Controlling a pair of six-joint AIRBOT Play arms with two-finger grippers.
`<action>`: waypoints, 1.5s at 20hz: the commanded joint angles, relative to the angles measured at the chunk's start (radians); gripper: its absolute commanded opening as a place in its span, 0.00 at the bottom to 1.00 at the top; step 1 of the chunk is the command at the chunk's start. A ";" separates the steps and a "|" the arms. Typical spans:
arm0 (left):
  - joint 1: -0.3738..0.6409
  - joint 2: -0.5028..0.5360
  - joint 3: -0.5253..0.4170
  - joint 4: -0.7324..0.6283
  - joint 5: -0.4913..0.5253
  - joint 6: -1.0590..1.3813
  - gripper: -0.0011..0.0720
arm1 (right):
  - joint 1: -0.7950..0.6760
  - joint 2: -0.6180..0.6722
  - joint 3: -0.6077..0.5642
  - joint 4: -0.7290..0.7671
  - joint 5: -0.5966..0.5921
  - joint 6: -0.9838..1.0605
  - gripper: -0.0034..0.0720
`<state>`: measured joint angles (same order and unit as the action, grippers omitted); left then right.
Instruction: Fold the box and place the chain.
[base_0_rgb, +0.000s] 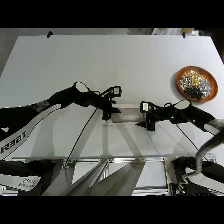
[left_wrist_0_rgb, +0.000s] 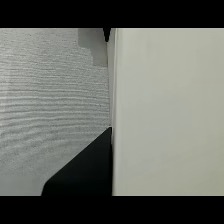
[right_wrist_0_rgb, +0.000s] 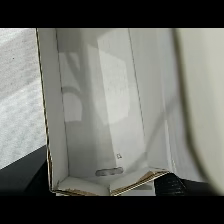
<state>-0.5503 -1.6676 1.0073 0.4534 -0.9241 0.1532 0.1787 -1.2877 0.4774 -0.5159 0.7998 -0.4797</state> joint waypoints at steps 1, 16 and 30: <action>0.000 0.000 0.001 0.000 0.000 0.000 0.03 | 0.001 0.000 -0.001 0.000 0.000 0.000 0.58; 0.000 0.000 0.001 0.000 -0.001 0.000 0.03 | 0.001 0.000 -0.001 0.000 0.000 0.000 0.58; 0.000 0.031 0.001 0.072 0.000 -0.055 0.74 | 0.001 0.000 -0.001 0.000 0.000 0.000 0.58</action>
<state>-0.5510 -1.6478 1.0073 0.4789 -0.9226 0.1371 0.1802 -1.2877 0.4774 -0.5163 0.7971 -0.4812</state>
